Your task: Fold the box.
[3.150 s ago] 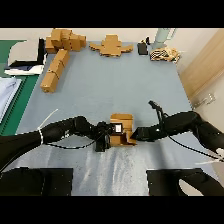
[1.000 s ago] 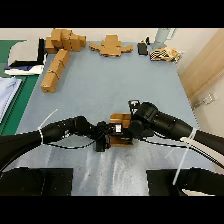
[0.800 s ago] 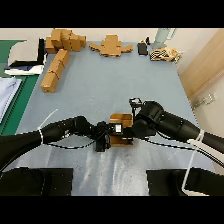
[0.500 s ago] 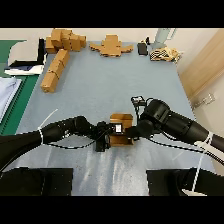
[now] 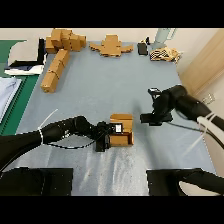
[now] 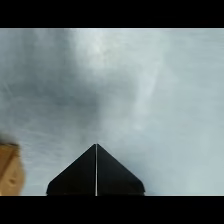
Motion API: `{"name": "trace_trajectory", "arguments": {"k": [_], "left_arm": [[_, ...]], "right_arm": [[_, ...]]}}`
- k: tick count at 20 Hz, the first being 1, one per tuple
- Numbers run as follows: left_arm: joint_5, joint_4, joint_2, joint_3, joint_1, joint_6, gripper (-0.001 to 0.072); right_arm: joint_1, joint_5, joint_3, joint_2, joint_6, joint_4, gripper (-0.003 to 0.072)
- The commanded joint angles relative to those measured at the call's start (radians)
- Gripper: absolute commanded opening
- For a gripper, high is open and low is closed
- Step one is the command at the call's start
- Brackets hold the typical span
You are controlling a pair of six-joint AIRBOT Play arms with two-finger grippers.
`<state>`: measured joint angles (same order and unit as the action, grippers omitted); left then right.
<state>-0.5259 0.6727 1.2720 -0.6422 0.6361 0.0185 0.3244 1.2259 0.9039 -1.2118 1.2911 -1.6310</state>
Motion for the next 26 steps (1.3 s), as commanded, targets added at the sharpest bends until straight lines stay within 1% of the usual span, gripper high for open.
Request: {"name": "trace_trajectory", "arguments": {"k": [1, 2, 3, 4, 6, 8, 9, 11, 13, 15, 20, 22, 24, 26], "left_arm": [[0.0, 0.0, 0.0, -0.001, 0.0, 0.0, 0.0357], [0.0, 0.0, 0.0, -0.001, 0.0, 0.0, 0.0357], [0.0, 0.0, 0.0, -0.001, 0.0, 0.0, 0.0357], [0.0, 0.0, 0.0, -0.001, 0.0, 0.0, 0.0357], [0.001, 0.0, 0.0, -0.001, 0.0, 0.0, 0.0357], [0.0, 0.0, 0.0, 0.0, 0.0, 0.0, 0.0357], [0.0, 0.0, 0.0, -0.001, 0.0, 0.0, 0.0357], [-0.001, 0.0, 0.0, -0.001, 0.0, 0.0, 0.0357], [0.0, 0.0, 0.0, -0.001, 0.0, 0.0, 0.0357], [0.0, 0.0, 0.0, -0.001, 0.0, 0.0, 0.0357], [0.001, 0.0, 0.0, -0.001, 0.0, 0.0, 0.0357], [0.0, 0.0, 0.0, -0.001, 0.0, 0.0, 0.0357], [0.0, 0.0, 0.0, -0.001, 0.0, 0.0, 0.0357], [0.0, 0.0, 0.0, -0.001, 0.0, 0.0, 0.0357]], "right_arm": [[-0.328, -0.114, 0.001, -0.165, 0.617, -0.832, 0.0003], [-0.361, -0.076, 0.002, -0.214, 0.764, -1.02, 0.0003], [-0.368, -0.027, 0.014, -0.254, 0.869, -1.125, 0.0003], [-0.357, 0.01, 0.031, -0.284, 0.938, -1.156, 0.0002], [-0.301, 0.05, 0.051, -0.327, 1.017, -1.155, 0.0002], [-0.233, 0.104, 0.05, -0.335, 1.08, -1.155, 0.0002], [-0.199, 0.151, 0.05, -0.329, 1.113, -1.155, 0.0002], [-0.149, 0.215, 0.037, -0.296, 1.146, -1.143, 0.0001], [-0.117, 0.204, 0.009, -0.23, 1.16, -1.101, 0.0001], [-0.09, 0.134, -0.034, -0.147, 1.183, -1.04, 0.0001], [0.074, -0.188, -0.211, 0.066, 1.204, -0.858, 0.0003], [0.151, -0.352, -0.293, 0.144, 1.205, -0.805, 0.0003], [0.241, -0.546, -0.379, 0.241, 1.205, -0.757, 0.0003], [0.312, -0.667, -0.446, 0.312, 1.205, -0.713, 0.0003]]}}
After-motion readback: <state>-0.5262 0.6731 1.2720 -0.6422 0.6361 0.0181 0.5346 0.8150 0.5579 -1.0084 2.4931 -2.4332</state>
